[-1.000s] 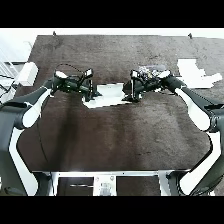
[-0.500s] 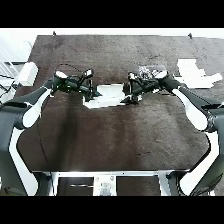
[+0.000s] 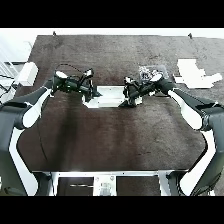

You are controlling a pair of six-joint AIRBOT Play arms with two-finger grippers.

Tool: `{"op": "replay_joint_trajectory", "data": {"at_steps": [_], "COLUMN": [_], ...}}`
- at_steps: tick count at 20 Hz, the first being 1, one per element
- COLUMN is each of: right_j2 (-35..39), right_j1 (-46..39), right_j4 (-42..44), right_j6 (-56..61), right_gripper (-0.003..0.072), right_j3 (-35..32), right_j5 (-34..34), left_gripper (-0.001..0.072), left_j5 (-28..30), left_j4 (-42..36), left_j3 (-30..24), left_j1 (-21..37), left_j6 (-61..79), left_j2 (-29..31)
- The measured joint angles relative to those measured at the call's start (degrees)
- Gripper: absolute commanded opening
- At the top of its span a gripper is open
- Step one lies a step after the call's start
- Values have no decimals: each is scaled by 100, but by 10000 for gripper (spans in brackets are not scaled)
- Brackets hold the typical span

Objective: Fold the box and place the chain.

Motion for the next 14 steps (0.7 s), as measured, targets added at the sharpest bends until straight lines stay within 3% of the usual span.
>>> {"op": "replay_joint_trajectory", "data": {"at_steps": [14], "right_j2": [-173], "right_j1": [4], "right_j4": [345], "right_j6": [-302], "right_gripper": [668], "right_j3": [0], "right_j5": [-131], "left_gripper": [19], "left_j5": [11], "left_j4": [-7], "left_j3": [0], "left_j1": [0], "left_j6": [-4], "left_j2": [0]}}
